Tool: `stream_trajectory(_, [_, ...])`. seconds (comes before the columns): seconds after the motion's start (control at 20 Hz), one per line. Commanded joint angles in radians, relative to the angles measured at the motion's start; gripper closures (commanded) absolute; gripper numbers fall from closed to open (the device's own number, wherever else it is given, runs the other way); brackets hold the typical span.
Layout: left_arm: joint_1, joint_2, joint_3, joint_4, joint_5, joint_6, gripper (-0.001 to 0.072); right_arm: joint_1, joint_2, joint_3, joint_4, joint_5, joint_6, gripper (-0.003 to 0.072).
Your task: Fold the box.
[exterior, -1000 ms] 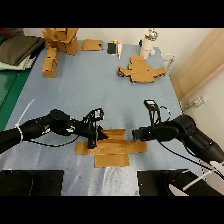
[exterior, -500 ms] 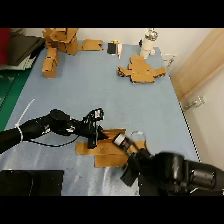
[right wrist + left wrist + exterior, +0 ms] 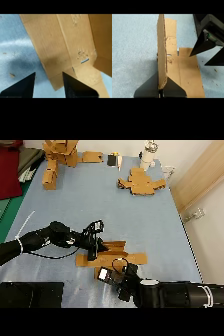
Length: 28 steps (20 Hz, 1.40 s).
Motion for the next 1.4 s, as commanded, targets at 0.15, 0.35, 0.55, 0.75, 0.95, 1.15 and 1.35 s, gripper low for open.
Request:
stream_trajectory(0.15, [0.0, 0.0, 0.0, 0.0, -0.001, 0.0, 0.0699, 0.008, -0.053, -0.002, -0.118, 0.026, -0.013, 0.0162])
stream_trajectory(0.35, [0.001, 0.0, 0.0, 0.0, 0.0, 0.0, 0.0699, 0.008, -0.053, 0.001, -0.155, -0.009, -0.004, 0.0162])
stream_trajectory(0.55, [0.001, 0.0, 0.0, 0.0, 0.0, 0.0, 0.0699, 0.008, -0.05, 0.028, -0.17, -0.037, 0.006, 0.0162])
stream_trajectory(0.75, [0.001, 0.0, 0.0, 0.0, 0.0, 0.0, 0.0699, 0.008, -0.05, 0.032, -0.178, -0.032, 0.01, 0.0161])
stream_trajectory(0.95, [0.001, 0.0, 0.0, 0.0, 0.0, 0.0, 0.0699, 0.007, -0.05, 0.031, -0.214, -0.033, 0.018, -0.0034])
stream_trajectory(1.15, [0.001, 0.0, 0.0, 0.0, 0.0, 0.0, 0.0699, -0.051, -0.03, 0.026, -0.244, -0.033, 0.04, -0.0034])
stream_trajectory(1.35, [0.001, 0.0, 0.0, 0.0, 0.0, 0.0, 0.0699, -0.067, 0.111, -0.045, -0.252, 0.025, 0.035, -0.0034])
